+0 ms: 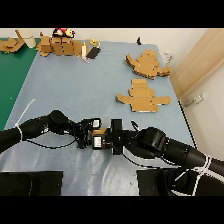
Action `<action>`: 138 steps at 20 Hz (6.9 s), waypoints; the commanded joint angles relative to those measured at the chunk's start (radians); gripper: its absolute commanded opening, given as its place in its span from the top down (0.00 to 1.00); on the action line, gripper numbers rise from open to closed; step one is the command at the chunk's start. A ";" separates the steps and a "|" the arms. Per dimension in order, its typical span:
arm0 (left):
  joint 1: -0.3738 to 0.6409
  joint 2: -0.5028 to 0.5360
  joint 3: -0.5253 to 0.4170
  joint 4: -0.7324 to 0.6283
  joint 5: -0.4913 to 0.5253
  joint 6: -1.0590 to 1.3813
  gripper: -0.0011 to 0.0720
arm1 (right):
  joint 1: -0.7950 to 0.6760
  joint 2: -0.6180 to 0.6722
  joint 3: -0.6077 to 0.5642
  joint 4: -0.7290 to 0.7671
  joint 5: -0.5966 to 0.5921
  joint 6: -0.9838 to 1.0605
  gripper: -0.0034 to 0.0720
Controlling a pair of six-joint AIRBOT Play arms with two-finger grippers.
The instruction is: Fold the box.
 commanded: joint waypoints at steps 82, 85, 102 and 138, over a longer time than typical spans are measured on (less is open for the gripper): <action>0.000 0.000 0.001 0.000 0.000 0.000 0.26 | 0.048 0.097 -0.354 0.791 0.610 1.173 0.95; 0.000 0.000 0.001 0.000 0.000 0.000 0.26 | 0.040 0.177 -0.353 0.784 0.615 1.159 0.95; 0.000 0.000 0.001 0.000 0.000 0.000 0.26 | -0.513 0.148 -0.006 0.200 -0.413 1.299 0.95; 0.761 -0.362 0.618 0.111 0.262 -0.839 0.26 | -0.517 0.062 0.000 0.232 -0.306 1.302 0.95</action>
